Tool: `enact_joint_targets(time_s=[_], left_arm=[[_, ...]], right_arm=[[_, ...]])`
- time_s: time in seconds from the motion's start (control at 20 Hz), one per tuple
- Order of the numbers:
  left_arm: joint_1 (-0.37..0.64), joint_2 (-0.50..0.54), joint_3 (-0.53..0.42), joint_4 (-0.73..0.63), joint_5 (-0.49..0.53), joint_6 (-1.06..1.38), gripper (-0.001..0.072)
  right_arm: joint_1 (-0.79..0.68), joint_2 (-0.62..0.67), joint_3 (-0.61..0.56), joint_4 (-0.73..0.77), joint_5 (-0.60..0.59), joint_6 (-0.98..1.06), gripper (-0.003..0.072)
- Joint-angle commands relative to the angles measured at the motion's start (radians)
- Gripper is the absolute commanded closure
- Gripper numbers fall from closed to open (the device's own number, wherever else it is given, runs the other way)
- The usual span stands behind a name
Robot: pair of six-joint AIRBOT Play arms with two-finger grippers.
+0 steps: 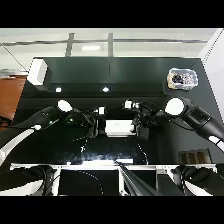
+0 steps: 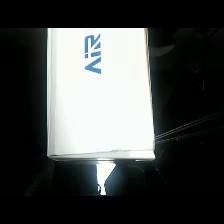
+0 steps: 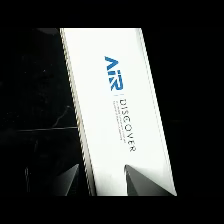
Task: Fold the box and place the chain.
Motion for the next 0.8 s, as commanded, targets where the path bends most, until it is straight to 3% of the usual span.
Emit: enact_joint_targets(time_s=[0.0, 0.75], left_arm=[[-0.001, -0.001, 0.0, 0.0, -0.001, 0.0, 0.0265], [-0.001, -0.001, 0.0, 0.0, -0.001, 0.0, 0.0265]], right_arm=[[0.0, 0.0, 0.0, 0.03, 0.0, 0.003, 0.0312], [0.0, -0.006, -0.001, 0.059, 0.04, 0.015, 0.0311]])
